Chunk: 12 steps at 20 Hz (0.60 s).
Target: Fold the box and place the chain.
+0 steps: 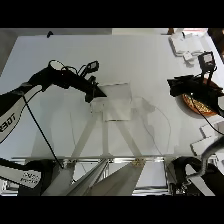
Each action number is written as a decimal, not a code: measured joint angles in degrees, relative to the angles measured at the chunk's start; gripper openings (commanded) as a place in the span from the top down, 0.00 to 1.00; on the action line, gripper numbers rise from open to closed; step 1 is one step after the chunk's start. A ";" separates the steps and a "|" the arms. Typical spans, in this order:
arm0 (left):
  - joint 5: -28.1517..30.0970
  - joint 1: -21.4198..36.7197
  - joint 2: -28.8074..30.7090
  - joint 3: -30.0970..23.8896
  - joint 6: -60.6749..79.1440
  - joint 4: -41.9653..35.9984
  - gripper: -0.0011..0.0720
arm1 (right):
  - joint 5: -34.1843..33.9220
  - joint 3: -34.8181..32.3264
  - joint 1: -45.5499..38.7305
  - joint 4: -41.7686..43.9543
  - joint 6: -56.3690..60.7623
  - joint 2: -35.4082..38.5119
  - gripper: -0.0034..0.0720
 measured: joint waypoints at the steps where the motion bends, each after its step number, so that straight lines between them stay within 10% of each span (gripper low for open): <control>1: 0.74 -0.33 -0.57 0.00 0.09 1.25 0.98 | 0.00 0.00 0.00 0.00 0.00 0.00 0.51; 12: 6.29 -1.66 -1.81 0.00 2.54 5.70 0.98 | 0.00 0.00 0.00 0.02 0.00 0.00 0.51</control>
